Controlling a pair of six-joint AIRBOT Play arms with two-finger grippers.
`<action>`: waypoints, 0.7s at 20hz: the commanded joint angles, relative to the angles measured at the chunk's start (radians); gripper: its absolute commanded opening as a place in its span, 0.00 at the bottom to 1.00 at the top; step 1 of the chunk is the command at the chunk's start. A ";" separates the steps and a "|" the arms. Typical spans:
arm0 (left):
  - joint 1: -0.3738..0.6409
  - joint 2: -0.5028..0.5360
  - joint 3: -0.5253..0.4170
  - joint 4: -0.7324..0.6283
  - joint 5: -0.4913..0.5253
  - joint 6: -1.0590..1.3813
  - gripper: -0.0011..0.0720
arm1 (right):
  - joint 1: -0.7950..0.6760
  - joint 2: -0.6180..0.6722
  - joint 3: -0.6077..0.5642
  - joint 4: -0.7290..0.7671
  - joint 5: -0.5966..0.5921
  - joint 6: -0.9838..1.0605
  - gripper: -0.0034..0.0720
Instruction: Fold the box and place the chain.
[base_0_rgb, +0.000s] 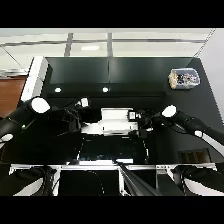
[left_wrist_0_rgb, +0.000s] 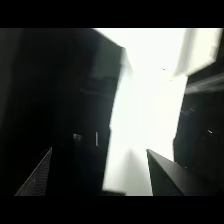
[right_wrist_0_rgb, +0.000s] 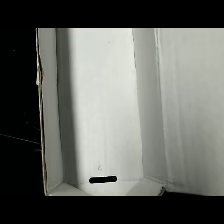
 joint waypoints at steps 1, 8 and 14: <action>-0.069 -0.058 0.006 -0.007 0.024 0.076 0.94 | 0.001 0.000 -0.001 0.000 0.000 0.000 0.36; -0.178 -0.107 0.006 -0.059 0.056 0.060 0.72 | 0.001 0.000 -0.001 0.000 0.000 0.000 0.36; -0.183 -0.109 0.006 -0.163 0.063 0.060 0.44 | 0.001 0.000 -0.001 0.000 0.000 0.000 0.36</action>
